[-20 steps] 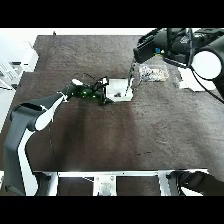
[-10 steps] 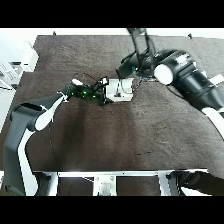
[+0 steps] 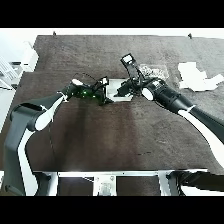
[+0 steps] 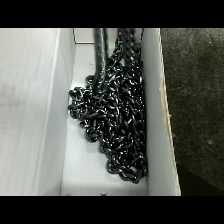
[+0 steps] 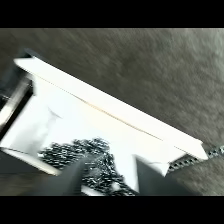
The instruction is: Fold the box and place the chain.
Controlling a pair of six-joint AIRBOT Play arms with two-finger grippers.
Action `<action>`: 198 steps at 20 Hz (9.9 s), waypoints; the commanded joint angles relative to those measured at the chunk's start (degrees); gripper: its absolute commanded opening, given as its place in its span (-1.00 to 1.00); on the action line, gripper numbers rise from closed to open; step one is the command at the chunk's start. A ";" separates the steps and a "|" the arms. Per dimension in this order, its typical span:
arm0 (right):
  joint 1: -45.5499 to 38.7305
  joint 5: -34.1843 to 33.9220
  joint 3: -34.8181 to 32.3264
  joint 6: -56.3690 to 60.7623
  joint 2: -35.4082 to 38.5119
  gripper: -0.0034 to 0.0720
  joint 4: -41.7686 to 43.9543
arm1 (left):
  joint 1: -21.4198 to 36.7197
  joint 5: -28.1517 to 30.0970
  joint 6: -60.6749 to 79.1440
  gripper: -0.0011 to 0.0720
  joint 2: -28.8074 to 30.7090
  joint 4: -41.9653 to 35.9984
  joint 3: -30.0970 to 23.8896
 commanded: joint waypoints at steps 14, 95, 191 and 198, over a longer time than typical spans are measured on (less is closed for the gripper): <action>-7.74 1.20 -0.72 -18.73 -0.35 0.48 23.96 | 0.02 0.07 0.04 -0.07 -0.02 0.02 0.00; -9.46 3.80 6.47 -39.85 10.40 -0.89 41.55 | 0.02 0.04 0.02 -0.08 -0.02 0.00 0.00; -19.02 42.51 32.00 -87.91 -28.02 0.05 58.31 | 0.02 0.04 0.04 -0.08 -0.02 0.00 0.04; -18.36 43.80 31.95 -84.87 -28.02 0.05 58.21 | 0.02 0.07 0.02 -0.07 -0.02 0.00 0.04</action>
